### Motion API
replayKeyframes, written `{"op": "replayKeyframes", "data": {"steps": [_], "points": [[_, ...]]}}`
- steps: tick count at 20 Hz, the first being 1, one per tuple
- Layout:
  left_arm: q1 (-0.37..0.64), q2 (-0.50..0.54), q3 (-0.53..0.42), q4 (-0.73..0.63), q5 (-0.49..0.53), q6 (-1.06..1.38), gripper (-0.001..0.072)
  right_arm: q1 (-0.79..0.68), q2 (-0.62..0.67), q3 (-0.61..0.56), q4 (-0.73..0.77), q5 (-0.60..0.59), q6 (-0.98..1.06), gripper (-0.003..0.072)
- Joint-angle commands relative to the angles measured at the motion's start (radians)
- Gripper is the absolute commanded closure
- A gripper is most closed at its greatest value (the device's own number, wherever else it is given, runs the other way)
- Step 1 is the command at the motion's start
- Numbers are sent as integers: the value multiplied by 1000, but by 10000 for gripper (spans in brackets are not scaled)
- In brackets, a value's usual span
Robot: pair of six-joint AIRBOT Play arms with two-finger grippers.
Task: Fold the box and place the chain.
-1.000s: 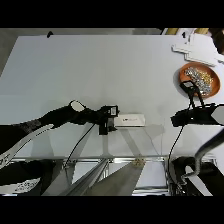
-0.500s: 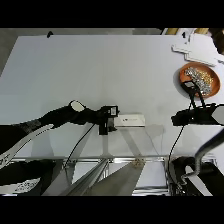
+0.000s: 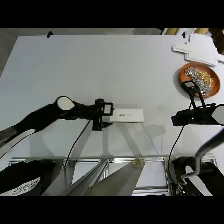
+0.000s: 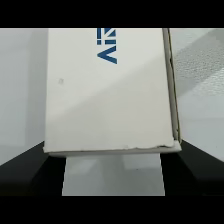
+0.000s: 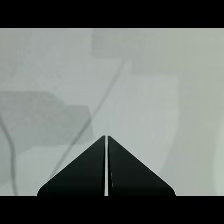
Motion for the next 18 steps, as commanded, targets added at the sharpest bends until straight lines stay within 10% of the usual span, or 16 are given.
{"op": "replayKeyframes", "data": {"steps": [1,9,18], "points": [[70,148,1,150,6,-188,557,0,-1,0,0,0,0,664],[490,288,1,705,80,-1119,495,0,-1,0,0,0,0,664],[700,166,0,831,-68,-1334,499,0,-1,0,0,0,0,664]]}}
